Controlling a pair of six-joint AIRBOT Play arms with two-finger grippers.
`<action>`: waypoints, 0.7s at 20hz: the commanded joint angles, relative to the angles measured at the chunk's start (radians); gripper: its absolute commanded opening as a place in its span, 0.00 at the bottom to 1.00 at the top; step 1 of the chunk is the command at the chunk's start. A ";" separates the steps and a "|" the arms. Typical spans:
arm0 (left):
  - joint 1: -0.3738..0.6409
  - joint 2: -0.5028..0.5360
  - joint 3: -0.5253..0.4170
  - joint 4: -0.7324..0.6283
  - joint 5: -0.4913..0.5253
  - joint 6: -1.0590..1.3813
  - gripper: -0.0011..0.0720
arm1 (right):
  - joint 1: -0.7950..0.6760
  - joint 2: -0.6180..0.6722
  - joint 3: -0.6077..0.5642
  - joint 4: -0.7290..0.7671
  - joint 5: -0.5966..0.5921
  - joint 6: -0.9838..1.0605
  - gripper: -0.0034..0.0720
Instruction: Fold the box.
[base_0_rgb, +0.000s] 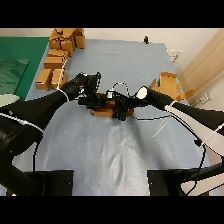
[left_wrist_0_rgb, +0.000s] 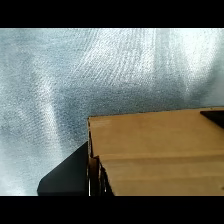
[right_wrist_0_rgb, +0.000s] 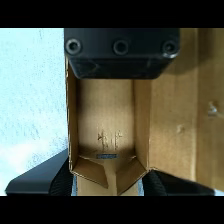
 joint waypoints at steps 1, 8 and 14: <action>-0.001 -0.012 0.000 -0.009 -0.027 0.015 0.05 | 0.000 0.000 0.000 -0.002 -0.002 -0.002 0.72; -0.006 -0.013 0.023 -0.005 -0.002 0.003 0.67 | 0.000 0.000 0.000 -0.002 -0.002 -0.002 0.72; -0.007 -0.053 0.024 -0.008 -0.004 0.001 0.25 | 0.000 0.000 0.000 -0.002 -0.002 0.003 0.72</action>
